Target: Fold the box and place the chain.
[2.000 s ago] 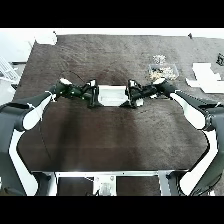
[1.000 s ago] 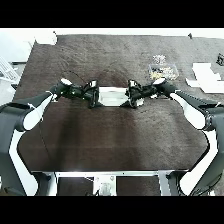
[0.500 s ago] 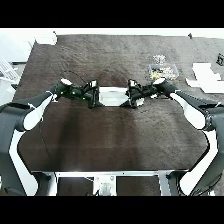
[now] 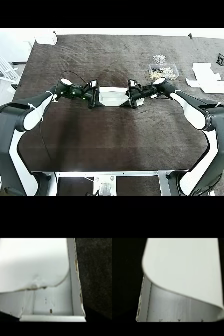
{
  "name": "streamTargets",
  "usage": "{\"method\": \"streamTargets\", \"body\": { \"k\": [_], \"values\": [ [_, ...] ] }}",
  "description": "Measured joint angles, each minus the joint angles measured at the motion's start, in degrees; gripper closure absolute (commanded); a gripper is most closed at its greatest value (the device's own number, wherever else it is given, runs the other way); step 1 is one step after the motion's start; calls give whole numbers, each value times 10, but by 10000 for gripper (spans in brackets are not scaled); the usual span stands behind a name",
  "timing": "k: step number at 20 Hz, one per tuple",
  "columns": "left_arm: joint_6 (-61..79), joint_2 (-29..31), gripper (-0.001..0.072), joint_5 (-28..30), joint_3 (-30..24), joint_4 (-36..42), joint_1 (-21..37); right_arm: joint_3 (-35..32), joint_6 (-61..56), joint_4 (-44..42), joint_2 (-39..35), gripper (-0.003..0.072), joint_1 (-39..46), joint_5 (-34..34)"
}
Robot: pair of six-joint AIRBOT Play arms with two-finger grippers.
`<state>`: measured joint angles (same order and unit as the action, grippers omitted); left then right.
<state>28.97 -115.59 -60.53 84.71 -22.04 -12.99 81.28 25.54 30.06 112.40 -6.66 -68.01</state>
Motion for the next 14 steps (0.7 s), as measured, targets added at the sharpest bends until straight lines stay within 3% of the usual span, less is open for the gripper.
{"method": "streamTargets", "body": {
  "k": [2,4,14],
  "values": [
    [0,0,348,0,0,0,0,0,0,0,0,101,0,0],
    [0,0,348,1,0,0,0,0,0,1,-1,-34,0,-1],
    [-1,0,348,-1,0,1,0,0,-115,89,-54,-34,56,-10]
  ]
}}
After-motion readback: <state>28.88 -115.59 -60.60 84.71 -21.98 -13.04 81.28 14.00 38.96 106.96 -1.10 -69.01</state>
